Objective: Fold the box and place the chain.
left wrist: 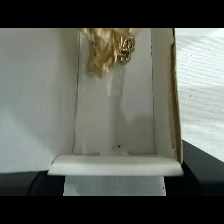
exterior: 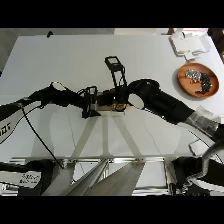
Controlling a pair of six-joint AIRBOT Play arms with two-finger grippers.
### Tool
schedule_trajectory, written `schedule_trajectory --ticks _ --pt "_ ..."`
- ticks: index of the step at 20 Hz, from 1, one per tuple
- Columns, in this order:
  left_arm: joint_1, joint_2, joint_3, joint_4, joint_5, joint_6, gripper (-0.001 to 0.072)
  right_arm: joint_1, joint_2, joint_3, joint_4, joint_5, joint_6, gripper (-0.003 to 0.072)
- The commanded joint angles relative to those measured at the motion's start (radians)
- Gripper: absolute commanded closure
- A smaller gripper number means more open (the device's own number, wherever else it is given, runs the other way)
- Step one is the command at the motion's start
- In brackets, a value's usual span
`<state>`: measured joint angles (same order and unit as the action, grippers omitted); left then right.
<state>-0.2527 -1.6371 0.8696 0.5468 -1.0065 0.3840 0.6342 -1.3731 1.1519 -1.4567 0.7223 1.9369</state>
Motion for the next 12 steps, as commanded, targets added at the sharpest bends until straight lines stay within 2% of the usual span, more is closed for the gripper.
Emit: schedule_trajectory --ticks 1,6,10,12 --pt "0.000 0.000 0.000 0.000 0.000 0.000 0.0192 0.001 -0.023 0.001 -0.057 0.073 0.003 0.0678" --pt "0.000 0.000 0.000 0.000 0.000 0.000 0.0192 0.001 -0.040 0.001 -0.085 0.180 0.003 0.0677" --pt "0.000 0.000 0.000 0.000 0.000 0.000 0.0192 0.002 -0.071 0.001 -0.084 0.219 0.003 0.0659" --pt "0.000 0.000 0.000 0.000 0.000 0.000 0.0192 0.001 -0.072 0.001 -0.084 0.215 -0.008 0.0362"
